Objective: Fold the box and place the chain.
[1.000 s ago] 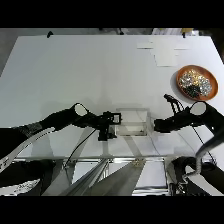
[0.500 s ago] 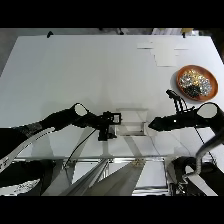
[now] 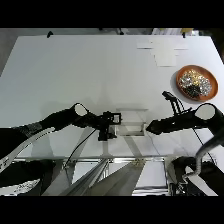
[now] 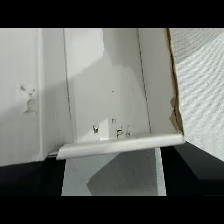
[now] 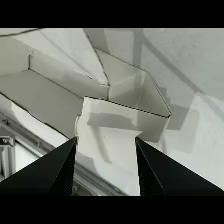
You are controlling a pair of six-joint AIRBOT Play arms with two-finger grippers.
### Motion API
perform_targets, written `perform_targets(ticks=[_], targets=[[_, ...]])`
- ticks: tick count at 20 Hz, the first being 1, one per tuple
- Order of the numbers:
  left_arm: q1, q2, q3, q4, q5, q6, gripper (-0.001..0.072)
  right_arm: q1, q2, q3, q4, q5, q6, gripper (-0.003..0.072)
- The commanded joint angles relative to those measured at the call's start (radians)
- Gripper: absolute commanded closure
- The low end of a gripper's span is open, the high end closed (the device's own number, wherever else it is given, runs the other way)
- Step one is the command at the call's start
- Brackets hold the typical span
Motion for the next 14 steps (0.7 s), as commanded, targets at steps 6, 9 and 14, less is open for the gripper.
perform_targets(ticks=[6,9,14], targets=[[0.001,0.001,0.001,0.000,0.000,0.000,0.0570,0.074,0.008,0.016,-0.031,-0.055,0.060,0.0289],[0.001,0.001,0.001,0.000,0.000,0.000,0.0570,-0.036,0.044,0.050,-0.042,0.002,0.059,0.0455],[0.001,0.001,0.001,0.000,0.000,0.000,0.0570,-0.283,0.061,0.044,-0.270,0.066,0.067,0.0670]])
